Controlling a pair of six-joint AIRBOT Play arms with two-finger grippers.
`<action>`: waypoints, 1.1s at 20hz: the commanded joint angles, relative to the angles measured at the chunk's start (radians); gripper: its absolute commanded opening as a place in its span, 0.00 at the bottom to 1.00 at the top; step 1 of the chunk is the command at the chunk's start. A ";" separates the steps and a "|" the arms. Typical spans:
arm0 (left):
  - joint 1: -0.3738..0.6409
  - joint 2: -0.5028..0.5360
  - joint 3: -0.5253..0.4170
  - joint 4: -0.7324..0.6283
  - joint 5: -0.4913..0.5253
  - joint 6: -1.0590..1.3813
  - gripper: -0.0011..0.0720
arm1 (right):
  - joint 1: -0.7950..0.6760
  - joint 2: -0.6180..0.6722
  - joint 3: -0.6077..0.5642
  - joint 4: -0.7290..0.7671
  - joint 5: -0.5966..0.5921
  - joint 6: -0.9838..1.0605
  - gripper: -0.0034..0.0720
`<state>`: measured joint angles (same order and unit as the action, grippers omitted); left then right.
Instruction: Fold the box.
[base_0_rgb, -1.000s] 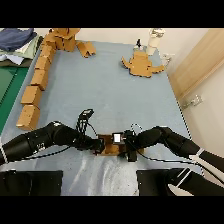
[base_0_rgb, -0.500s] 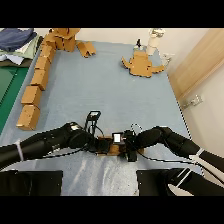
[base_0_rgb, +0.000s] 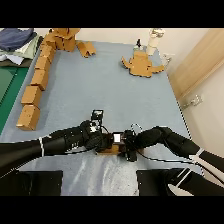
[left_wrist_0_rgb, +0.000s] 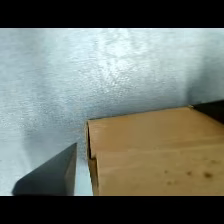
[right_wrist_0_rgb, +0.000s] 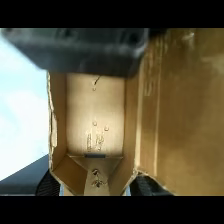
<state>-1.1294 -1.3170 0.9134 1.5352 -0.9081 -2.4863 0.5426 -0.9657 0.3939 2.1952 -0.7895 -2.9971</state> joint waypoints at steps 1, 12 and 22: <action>-0.006 -0.011 0.014 0.010 -0.015 -0.044 0.18 | 0.001 0.001 0.000 0.000 0.002 0.000 0.72; -0.023 -0.001 0.014 0.006 -0.017 -0.027 0.85 | 0.001 0.001 0.000 0.000 0.002 0.000 0.71; -0.022 0.154 0.014 0.014 -0.114 0.106 0.86 | 0.001 0.001 0.000 0.000 0.002 0.000 0.71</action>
<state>-1.1522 -1.2026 0.9272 1.5478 -0.9718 -2.4451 0.5426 -0.9657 0.3939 2.1948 -0.7876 -2.9971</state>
